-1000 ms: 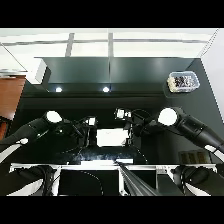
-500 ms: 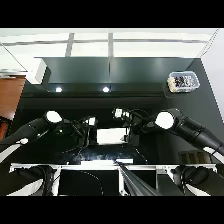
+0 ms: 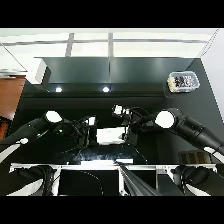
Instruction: Fold the box and place the chain.
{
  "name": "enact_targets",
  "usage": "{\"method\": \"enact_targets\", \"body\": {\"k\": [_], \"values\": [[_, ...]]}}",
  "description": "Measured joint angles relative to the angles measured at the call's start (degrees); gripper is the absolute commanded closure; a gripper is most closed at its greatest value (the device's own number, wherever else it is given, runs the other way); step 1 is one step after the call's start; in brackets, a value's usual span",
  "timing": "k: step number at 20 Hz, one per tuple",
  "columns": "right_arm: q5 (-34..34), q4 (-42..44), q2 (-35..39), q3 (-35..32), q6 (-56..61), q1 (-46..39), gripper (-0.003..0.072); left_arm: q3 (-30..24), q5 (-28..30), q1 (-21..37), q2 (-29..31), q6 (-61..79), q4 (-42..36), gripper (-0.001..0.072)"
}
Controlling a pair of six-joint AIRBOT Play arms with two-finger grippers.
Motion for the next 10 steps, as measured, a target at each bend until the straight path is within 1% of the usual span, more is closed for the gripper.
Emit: {"method": "enact_targets", "body": {"k": [6, 7, 8, 10], "values": [[0.02, 0.35, 0.0, 0.0, 0.13, 0.0, -0.0032, 0.02, -0.04, 0.0, 0.0, 0.02, 0.02, 0.0347], [0.0, 0.39, 0.0, 0.0, 0.13, 0.0, -0.0031, 0.0, -0.04, 0.0, 0.0, 0.02, 0.02, 0.0327], [-0.04, 0.46, 0.0, 0.0, 0.13, 0.0, 0.0023, 0.02, -0.04, 0.0, 0.0, 0.02, 0.02, 0.0301], [-0.37, 0.48, 0.0, 0.0, 0.13, 0.0, 0.0024, 0.02, -0.07, 0.0, 0.0, 0.0, 0.02, 0.0301]]}}
